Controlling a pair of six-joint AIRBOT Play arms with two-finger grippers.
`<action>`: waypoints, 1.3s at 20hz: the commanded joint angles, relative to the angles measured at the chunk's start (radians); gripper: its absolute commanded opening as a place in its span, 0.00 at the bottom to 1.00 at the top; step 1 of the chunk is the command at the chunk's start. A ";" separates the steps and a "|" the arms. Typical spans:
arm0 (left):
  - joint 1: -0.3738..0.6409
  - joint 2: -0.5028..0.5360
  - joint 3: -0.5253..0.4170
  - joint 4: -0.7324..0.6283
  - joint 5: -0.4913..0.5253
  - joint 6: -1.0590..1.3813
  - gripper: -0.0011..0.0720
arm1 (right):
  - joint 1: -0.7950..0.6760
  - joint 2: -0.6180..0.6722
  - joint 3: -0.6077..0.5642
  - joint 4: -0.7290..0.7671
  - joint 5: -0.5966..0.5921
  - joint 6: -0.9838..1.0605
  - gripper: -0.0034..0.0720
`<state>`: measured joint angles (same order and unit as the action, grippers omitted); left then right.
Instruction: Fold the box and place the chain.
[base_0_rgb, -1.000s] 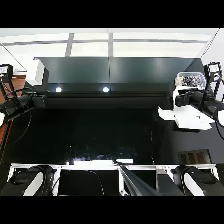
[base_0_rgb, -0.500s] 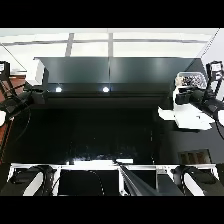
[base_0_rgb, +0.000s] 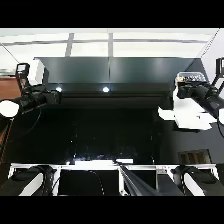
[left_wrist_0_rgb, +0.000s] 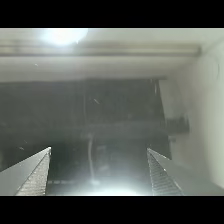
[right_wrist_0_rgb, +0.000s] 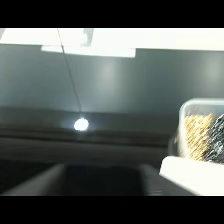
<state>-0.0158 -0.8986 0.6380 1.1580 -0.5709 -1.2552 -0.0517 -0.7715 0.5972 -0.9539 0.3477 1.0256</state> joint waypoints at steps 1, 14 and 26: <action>-0.007 -0.018 0.010 -0.007 -0.047 0.052 0.98 | 0.001 -0.048 -0.001 0.017 0.024 0.005 0.99; -0.007 -0.019 0.011 0.039 -0.035 0.052 0.98 | -0.875 -0.414 0.319 -0.088 0.085 0.135 0.99; -0.007 -0.019 0.011 0.039 -0.035 0.058 0.98 | -0.963 -0.940 0.739 -0.024 1.099 -0.251 0.98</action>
<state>-0.0227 -0.9173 0.6476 1.1961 -0.6067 -1.1984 -1.0557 -1.6562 1.2945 -0.9157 1.3102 0.8600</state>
